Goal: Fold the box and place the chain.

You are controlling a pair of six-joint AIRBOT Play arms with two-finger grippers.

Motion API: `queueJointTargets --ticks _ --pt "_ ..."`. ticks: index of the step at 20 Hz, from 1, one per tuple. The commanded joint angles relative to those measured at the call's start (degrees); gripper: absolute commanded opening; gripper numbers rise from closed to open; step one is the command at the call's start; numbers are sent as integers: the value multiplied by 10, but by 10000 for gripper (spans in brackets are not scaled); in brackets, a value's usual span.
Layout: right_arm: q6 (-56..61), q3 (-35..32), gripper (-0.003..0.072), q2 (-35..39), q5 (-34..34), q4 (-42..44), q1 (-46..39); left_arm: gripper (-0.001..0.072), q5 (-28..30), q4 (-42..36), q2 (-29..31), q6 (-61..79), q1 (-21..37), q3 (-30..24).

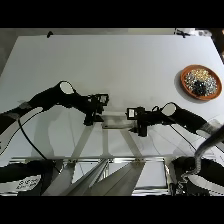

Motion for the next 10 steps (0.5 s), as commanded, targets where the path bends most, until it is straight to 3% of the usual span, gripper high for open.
queueJointTargets --ticks 1,5,6,8,9,10 --pt "1 0 294 0 -2 2 0 529 -3 79 46 -79 10 0" --pt "1 0 294 0 -2 2 0 527 -31 87 101 -131 47 0" --pt "1 0 294 0 -2 2 0 449 -44 92 118 -136 57 0" --pt "1 0 294 0 -2 2 0 115 -75 93 146 -139 63 0" --pt "1 0 294 0 -2 2 0 10 -88 86 155 -135 58 0" --pt "1 0 294 0 -2 2 0 10 -104 66 159 -135 48 0"
